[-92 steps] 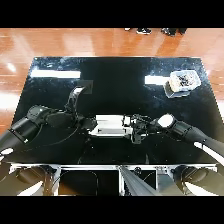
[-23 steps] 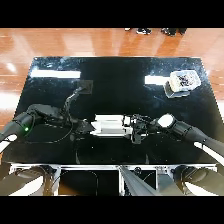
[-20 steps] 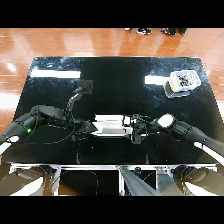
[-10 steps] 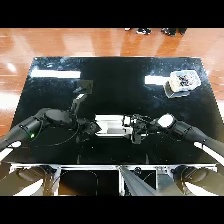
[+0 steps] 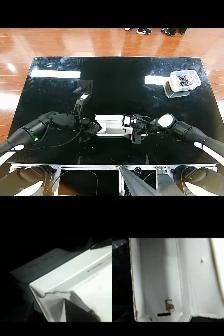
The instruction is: Fold the box and place the chain.
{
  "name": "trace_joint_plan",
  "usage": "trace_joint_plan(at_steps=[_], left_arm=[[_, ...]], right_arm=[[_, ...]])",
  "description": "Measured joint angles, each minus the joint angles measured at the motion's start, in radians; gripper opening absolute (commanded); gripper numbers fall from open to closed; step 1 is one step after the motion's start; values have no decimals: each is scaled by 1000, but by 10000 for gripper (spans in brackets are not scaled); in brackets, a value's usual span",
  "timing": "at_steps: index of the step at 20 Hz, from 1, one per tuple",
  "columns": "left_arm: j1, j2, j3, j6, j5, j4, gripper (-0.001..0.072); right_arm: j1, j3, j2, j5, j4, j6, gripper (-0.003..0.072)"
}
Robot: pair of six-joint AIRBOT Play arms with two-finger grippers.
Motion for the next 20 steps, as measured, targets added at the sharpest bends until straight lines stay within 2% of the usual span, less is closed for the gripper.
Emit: trace_joint_plan(at_steps=[6,10,13,15,20], left_arm=[[-33,0,10,-127,-42,81,470],[-124,-1,63,-384,-39,305,470],[-197,-2,114,-639,21,513,470],[-232,-3,139,-775,67,594,470],[-292,-23,182,-1002,182,682,470]], right_arm=[[0,0,0,0,0,0,557],[0,0,0,0,0,0,557],[0,0,0,0,0,0,557],[0,0,0,0,0,0,557],[0,0,0,0,0,0,557]])
